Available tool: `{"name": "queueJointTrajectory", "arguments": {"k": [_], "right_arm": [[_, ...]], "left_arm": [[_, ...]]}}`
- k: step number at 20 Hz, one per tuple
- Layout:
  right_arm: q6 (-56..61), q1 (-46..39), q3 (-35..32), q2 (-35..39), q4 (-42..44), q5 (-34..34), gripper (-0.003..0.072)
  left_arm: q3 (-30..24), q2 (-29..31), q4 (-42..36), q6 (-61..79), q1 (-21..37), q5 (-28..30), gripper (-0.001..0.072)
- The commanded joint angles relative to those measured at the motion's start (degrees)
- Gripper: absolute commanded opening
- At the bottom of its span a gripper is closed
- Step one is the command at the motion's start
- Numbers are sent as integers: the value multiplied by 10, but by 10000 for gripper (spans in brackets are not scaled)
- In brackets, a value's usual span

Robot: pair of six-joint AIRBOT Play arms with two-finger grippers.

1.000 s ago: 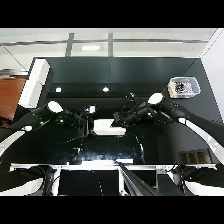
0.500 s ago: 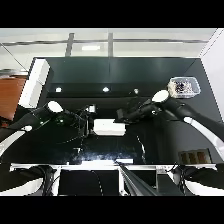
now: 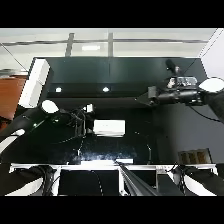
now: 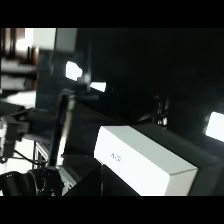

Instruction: Fold the box and place the chain.

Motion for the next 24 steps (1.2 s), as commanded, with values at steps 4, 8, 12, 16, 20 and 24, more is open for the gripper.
{"name": "queueJointTrajectory", "arguments": {"k": [4, 8, 12, 16, 20, 24], "right_arm": [[0, -62, 1, 28, -32, 16, 23], [-3, -62, 1, 28, -47, 16, 23], [-2, -62, 0, 28, -61, 16, 23], [-2, -62, 0, 28, -63, 17, 23], [-2, -62, 0, 27, -71, 18, 24], [-2, -62, 0, 27, -71, 19, 23]], "left_arm": [[1, 106, 29, -42, 5, -69, 718], [1, 103, -57, 37, -8, -23, 708], [2, 68, -83, 49, -70, 50, 707], [17, 37, -91, 47, -114, 97, 707], [46, 5, -91, 2, -123, 90, 707], [64, -19, -90, -5, -123, 50, 707]]}}
